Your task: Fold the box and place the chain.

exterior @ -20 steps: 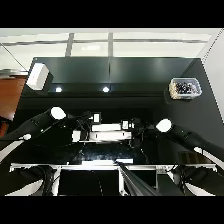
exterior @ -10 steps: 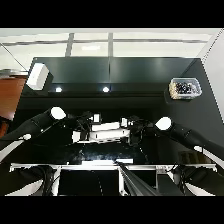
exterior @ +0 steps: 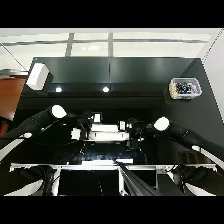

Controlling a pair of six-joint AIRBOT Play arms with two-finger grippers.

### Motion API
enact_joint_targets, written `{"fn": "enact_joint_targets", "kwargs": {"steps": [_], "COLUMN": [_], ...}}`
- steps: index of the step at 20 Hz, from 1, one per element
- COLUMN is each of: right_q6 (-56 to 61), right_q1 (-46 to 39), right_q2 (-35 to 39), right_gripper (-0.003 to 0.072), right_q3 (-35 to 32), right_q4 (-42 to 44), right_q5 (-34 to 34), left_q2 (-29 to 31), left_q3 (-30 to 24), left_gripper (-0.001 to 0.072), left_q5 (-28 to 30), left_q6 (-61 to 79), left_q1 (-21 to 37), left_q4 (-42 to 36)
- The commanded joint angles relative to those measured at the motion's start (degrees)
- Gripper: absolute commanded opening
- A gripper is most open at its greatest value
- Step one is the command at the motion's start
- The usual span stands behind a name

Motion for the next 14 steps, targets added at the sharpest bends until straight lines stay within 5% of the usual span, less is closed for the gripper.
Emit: {"fn": "enact_joint_targets", "kwargs": {"steps": [1, 6, 7, 14], "right_q6": [3.1, 3.9, 3.9, 4.2], "right_q1": [1.8, 1.8, 1.8, -0.5], "right_q2": [-1.2, -1.2, -1.2, -1.1], "right_gripper": [0.0700, 0.0696, 0.0600, 0.0596], "right_q3": [0.1, 0.1, 0.1, 0.1], "right_q4": [-1.3, -1.5, -1.5, -2.5], "right_q5": [-3.2, -3.7, -3.7, -1.4], "left_q2": [-0.8, -0.9, -0.9, -0.9], "left_q3": [0.1, 0.1, 0.1, 0.1], "left_gripper": [0.0028, 0.0028, 0.0028, 0.0028], "left_q5": [-1.2, -1.0, -0.9, -0.8], "left_q6": [-0.1, -0.1, -0.1, -0.1], "left_q1": [0.0, 0.1, 0.1, 0.1], "left_q4": [-0.1, -0.1, -0.1, -0.1]}}
